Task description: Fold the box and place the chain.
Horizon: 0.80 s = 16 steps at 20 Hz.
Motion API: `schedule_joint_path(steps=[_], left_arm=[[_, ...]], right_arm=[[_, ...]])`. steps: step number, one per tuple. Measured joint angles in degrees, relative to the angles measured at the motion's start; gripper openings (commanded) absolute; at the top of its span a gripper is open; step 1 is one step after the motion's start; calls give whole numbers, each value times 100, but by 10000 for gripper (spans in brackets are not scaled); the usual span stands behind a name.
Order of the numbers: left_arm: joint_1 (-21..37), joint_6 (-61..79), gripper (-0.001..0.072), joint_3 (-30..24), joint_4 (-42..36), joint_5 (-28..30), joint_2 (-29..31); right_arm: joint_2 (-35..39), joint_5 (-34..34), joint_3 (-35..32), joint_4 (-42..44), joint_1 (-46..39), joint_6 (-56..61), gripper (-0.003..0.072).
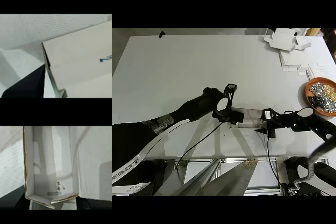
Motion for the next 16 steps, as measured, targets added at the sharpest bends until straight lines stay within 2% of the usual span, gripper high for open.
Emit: schedule_joint_path(steps=[6, 10, 16], left_arm=[[-105, -542, 270, 485, 232, -400, -372], [-129, -966, 270, 638, 444, -719, -525], [-146, -1200, 270, 885, 529, -905, -758]], right_arm=[[0, 2, 0, 0, 0, 0, 397], [0, 2, 0, 0, 0, 0, 397], [0, 2, 0, 0, 0, 0, 397]])
